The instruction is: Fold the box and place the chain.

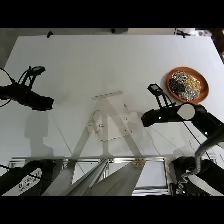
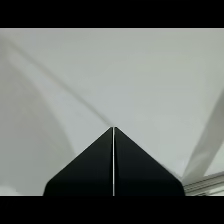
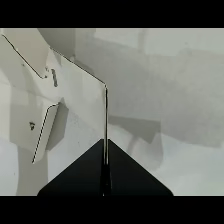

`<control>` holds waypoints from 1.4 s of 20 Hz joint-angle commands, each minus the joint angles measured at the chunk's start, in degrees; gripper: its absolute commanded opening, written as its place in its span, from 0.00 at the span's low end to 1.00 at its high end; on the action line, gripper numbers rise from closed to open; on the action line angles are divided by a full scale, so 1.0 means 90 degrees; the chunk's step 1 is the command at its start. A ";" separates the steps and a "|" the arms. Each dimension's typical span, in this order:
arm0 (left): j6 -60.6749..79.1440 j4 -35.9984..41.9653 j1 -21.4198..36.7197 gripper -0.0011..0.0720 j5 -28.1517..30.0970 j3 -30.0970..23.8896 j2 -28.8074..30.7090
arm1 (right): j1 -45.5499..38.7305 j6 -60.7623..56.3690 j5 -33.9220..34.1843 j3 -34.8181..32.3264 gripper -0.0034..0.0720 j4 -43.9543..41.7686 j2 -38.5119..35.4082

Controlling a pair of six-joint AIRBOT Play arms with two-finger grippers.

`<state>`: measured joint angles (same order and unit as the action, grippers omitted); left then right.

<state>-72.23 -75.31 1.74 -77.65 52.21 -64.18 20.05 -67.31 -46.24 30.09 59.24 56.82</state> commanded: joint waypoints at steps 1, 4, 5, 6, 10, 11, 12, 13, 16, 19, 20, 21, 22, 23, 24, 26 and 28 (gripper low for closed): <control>0.1744 0.1719 0.0002 0.18 0.0199 -0.0124 -0.0005 | 0.0078 -0.0019 0.0226 -0.0005 0.06 -0.0024 0.0085; 0.3745 0.4017 -0.0007 0.56 0.0267 -0.0459 -0.0092 | 0.0078 -0.0019 0.0272 -0.0005 0.06 -0.0024 0.0085; 0.4250 0.4483 -0.0046 0.56 0.0272 -0.0549 -0.0192 | 0.0078 -0.0019 0.0272 -0.0005 0.06 -0.0024 0.0085; 0.4602 0.4660 -0.0131 0.56 0.0270 -0.0593 -0.0321 | 0.0080 -0.0019 0.0272 -0.0005 0.06 -0.0024 0.0085; 0.5496 0.4777 -0.0772 0.75 0.0279 -0.0605 -0.1183 | 0.0078 -0.0019 0.0287 -0.0005 0.06 -0.0024 0.0085; 0.5765 0.4932 -0.0935 0.75 0.0291 -0.0605 -0.1455 | 0.0078 -0.0017 0.0289 -0.0005 0.06 -0.0051 0.0085; 0.5952 0.5107 -0.1056 0.75 0.0359 -0.0607 -0.1700 | 0.0080 -0.0017 0.0294 -0.0005 0.06 -0.0085 0.0085; 0.6098 0.5287 -0.1163 0.75 0.0452 -0.0605 -0.1950 | 0.0078 -0.0017 0.0291 -0.0005 0.06 -0.0121 0.0085; 0.6543 0.5714 -0.1316 0.75 0.0563 -0.0605 -0.2509 | 0.0078 -0.0017 0.0289 -0.0005 0.06 -0.0143 0.0085; 0.6951 0.6091 -0.1421 0.75 0.0721 -0.0605 -0.2861 | 0.0078 -0.0017 0.0287 -0.0002 0.06 -0.0148 0.0085; 0.7040 0.6142 -0.1474 0.75 0.0797 -0.0605 -0.2946 | 0.0080 -0.0017 0.0284 -0.0005 0.06 -0.0158 0.0085; 0.7067 0.6164 -0.1542 0.75 0.0908 -0.0605 -0.3016 | 0.0080 -0.0019 0.0282 -0.0002 0.06 -0.0165 0.0085; 0.7176 0.6183 -0.1603 0.74 0.0991 -0.0605 -0.3062 | 0.0078 -0.0019 0.0282 -0.0005 0.06 -0.0168 0.0085; 0.7351 0.6241 -0.1673 0.70 0.1022 -0.0605 -0.3089 | 0.0078 -0.0019 0.0282 -0.0005 0.06 -0.0168 0.0085; 0.7546 0.6326 -0.1741 0.62 0.1044 -0.0605 -0.3092 | 0.0078 -0.0019 0.0282 -0.0002 0.06 -0.0168 0.0085; 0.7815 0.6431 -0.1838 0.17 0.1090 -0.0605 -0.3089 | 0.0078 -0.0019 0.0262 -0.0005 0.06 -0.0168 0.0085; 0.8004 0.6411 -0.1872 0.02 0.1052 -0.0605 -0.3082 | 0.0078 -0.0022 0.0238 -0.0002 0.06 -0.0168 0.0083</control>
